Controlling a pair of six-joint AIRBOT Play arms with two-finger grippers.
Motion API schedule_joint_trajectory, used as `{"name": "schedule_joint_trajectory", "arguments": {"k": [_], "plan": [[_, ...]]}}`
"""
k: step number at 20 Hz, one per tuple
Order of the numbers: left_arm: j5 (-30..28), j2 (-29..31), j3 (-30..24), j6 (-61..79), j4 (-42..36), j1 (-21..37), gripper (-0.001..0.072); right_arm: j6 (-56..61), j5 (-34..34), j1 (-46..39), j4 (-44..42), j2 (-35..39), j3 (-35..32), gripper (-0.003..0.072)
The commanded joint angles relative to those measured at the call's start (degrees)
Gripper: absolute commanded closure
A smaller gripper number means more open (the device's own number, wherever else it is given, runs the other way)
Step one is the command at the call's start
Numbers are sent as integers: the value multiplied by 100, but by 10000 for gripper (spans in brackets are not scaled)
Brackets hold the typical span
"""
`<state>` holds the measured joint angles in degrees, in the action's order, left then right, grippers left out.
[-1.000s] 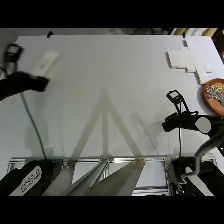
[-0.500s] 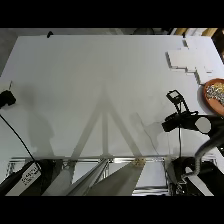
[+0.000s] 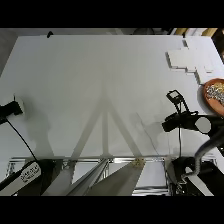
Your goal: Fold the box and place the chain.
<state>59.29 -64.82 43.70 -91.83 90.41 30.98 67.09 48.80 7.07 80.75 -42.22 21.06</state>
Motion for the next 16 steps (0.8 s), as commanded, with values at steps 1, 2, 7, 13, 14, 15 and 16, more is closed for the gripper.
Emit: {"name": "schedule_joint_trajectory", "arguments": {"k": [1,2,7,13,14,15,16], "plan": [[201,-17,0,-20,26,-2,11,0,2,-4,-2,-4,0,670],[243,33,0,-20,26,-2,11,0,0,-4,-2,-4,0,670],[109,643,0,-17,-96,-13,14,0,2,-4,-2,-4,0,670],[234,1628,0,-48,-1471,-791,15,0,2,-4,-2,-4,0,670],[350,1694,0,101,-1449,-992,15,0,2,-4,-2,-4,0,670],[431,1716,0,249,-1429,-1156,16,0,2,-4,-2,-4,2,670],[463,1707,0,363,-1427,-1314,16,0,2,-4,-2,-4,0,670]]}}
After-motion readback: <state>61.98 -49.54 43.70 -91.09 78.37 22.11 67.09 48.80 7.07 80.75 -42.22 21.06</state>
